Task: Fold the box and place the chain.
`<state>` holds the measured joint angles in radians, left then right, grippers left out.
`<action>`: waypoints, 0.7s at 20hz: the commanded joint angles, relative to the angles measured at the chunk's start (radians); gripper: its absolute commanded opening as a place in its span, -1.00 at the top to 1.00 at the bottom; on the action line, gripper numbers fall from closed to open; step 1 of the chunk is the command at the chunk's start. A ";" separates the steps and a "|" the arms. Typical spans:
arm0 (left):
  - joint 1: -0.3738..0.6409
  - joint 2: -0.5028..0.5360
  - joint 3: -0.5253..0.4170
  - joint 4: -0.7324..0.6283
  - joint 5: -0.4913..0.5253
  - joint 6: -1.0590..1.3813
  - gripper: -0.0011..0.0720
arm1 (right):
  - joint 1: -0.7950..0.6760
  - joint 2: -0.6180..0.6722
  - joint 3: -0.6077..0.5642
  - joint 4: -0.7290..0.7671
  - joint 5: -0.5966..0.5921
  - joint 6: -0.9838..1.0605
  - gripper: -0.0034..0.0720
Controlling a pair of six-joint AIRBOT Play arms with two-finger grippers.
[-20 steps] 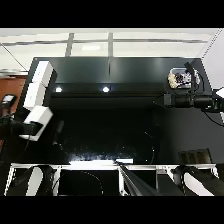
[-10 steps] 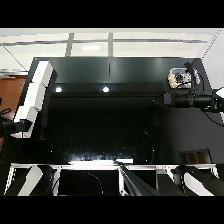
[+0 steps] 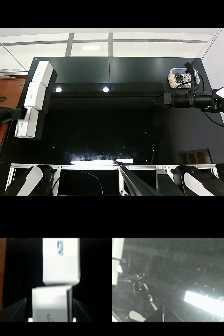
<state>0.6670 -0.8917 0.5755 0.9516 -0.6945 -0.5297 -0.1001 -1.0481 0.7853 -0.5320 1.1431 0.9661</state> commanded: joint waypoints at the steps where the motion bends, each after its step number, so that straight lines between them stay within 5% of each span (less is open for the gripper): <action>1: -0.005 0.053 0.114 -0.182 -0.154 0.002 -0.97 | 0.001 0.000 0.000 -0.001 -0.016 0.000 0.80; 2: -0.013 0.061 0.140 -0.274 -0.215 0.002 -0.75 | 0.001 0.000 0.000 -0.001 -0.020 -0.006 0.80; 3: -0.032 0.068 0.159 -0.343 -0.269 0.002 -0.08 | 0.001 0.000 0.000 -0.002 -0.023 -0.011 0.80; 4: -0.071 0.075 0.175 -0.381 -0.327 0.002 0.87 | 0.001 0.003 0.001 -0.008 -0.028 -0.017 0.80; 8: -0.421 0.119 0.170 -0.261 -0.314 -0.191 0.90 | 0.059 0.109 -0.011 -0.371 -0.156 0.150 0.81; 11: -0.776 0.110 0.117 -0.154 -0.049 -0.396 0.90 | 0.143 0.187 -0.075 -0.669 -0.341 0.365 0.80; 14: -0.976 0.050 0.088 -0.145 0.217 -0.398 0.89 | 0.150 0.185 -0.098 -0.707 -0.344 0.388 0.81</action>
<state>-0.1005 -0.8078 0.6876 0.7654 -0.7277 -0.8440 0.0238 -0.8871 0.7128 -1.0885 0.8658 1.2606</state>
